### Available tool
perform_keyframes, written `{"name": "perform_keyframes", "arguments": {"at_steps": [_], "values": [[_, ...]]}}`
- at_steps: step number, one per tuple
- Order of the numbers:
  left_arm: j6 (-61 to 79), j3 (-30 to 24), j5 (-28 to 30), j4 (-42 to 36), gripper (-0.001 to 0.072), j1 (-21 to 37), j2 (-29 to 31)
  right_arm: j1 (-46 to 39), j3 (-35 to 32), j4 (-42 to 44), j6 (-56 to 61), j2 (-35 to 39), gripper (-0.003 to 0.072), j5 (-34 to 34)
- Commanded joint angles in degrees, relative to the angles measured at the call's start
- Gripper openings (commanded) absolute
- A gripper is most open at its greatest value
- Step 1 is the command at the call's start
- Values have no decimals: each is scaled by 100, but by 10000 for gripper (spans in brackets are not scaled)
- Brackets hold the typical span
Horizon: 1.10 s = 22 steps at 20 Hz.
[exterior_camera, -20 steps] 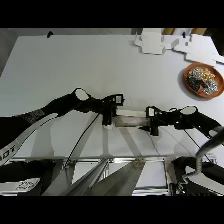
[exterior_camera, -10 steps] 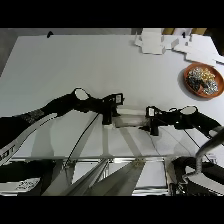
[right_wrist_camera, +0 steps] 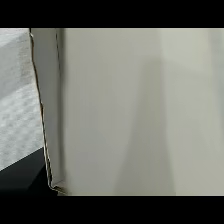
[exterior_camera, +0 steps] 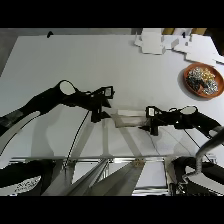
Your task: Fold the box and place the chain.
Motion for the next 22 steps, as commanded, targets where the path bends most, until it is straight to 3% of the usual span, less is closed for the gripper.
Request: {"name": "perform_keyframes", "arguments": {"at_steps": [1, 2, 3, 8, 13, 18, 22], "values": [[-726, 0, -557, 916, 185, 142, 564, -2, 2, -15, -26, -2, 472, 52], [-732, 0, -675, 944, 29, 103, 769, -2, 2, -15, -26, -2, 472, 55], [-780, 0, -721, 970, 4, 26, 949, -2, 2, -15, -26, -2, 472, 52], [-1740, 0, -197, 1097, 3, -1154, 1311, -2, 2, -15, -26, -2, 472, 52], [-2293, 0, 1773, 1058, 5, -2173, 896, -2, 2, -17, -26, -2, 472, 52], [-2354, 46, 3010, 7, 4, -1910, 341, -2, 2, -17, -26, -2, 472, 52], [-2304, 629, 2472, -157, 0, -1506, -317, -2, 2, -17, -26, -2, 472, 52]]}}
